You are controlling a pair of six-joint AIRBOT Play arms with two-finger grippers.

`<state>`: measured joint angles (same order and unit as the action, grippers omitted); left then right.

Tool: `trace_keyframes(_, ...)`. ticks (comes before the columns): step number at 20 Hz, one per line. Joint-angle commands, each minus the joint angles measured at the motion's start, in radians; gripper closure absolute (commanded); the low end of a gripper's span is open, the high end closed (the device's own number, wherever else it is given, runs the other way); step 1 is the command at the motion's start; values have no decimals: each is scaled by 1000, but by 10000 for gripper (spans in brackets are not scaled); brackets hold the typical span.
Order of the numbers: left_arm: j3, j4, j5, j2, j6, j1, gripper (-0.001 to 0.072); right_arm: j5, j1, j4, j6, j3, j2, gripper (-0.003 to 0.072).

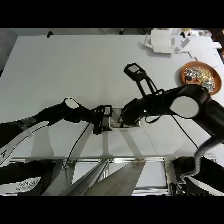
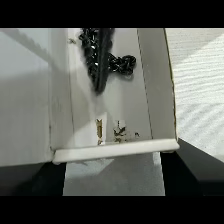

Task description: Fold the box and place the chain.

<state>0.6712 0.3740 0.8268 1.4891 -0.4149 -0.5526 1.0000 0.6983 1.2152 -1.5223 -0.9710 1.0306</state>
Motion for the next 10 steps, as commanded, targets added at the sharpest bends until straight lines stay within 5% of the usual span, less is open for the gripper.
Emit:
trace_keyframes(1, 0, 0, 0, -1, 0, 0, 504, -5, 5, -27, 39, 1, 97, 668)
trace_keyframes(7, 0, 0, 0, -1, 0, 0, 504, 17, 19, -14, 39, 1, 113, 661)
trace_keyframes(10, 0, 0, 0, -1, 0, 0, 504, 34, 19, -14, 39, 1, 113, 565)
